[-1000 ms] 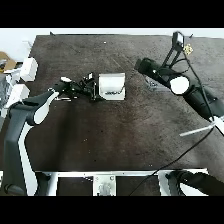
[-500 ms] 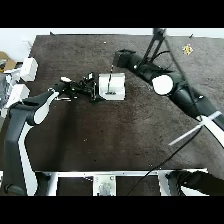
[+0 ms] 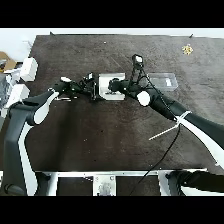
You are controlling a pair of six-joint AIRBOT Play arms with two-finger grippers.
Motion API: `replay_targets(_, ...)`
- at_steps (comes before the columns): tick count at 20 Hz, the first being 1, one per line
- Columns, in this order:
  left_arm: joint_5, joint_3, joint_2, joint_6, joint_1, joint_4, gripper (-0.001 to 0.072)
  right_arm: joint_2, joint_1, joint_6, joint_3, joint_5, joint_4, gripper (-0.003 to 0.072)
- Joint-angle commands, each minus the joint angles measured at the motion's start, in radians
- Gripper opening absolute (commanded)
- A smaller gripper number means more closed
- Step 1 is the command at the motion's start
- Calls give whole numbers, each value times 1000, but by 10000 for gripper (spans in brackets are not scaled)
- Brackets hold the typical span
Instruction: Fold the box and place the chain.
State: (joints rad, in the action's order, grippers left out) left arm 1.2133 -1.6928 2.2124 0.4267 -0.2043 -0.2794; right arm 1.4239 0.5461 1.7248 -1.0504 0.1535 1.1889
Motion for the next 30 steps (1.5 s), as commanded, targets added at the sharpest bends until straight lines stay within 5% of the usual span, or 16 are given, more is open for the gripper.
replay_targets(1,0,0,0,0,1,0,227,-19,-48,3,11,86,80,257)
replay_targets(5,0,0,0,0,1,0,227,-34,-229,4,37,286,151,258)
replay_targets(10,-1,0,0,0,1,0,227,44,-475,47,126,150,81,257)
replay_targets(17,-1,0,0,0,1,0,227,218,-418,42,-4,66,-1,256)
replay_targets(24,-1,0,0,0,1,0,227,299,-412,52,-11,-39,-104,256)
replay_targets(25,-1,0,0,0,1,0,227,299,-409,50,-11,-54,-109,239)
replay_targets(26,-1,0,0,0,1,0,227,290,-401,43,-11,-77,-108,58)
replay_targets(30,-1,0,0,0,1,0,227,188,-363,39,-6,-15,-79,18)
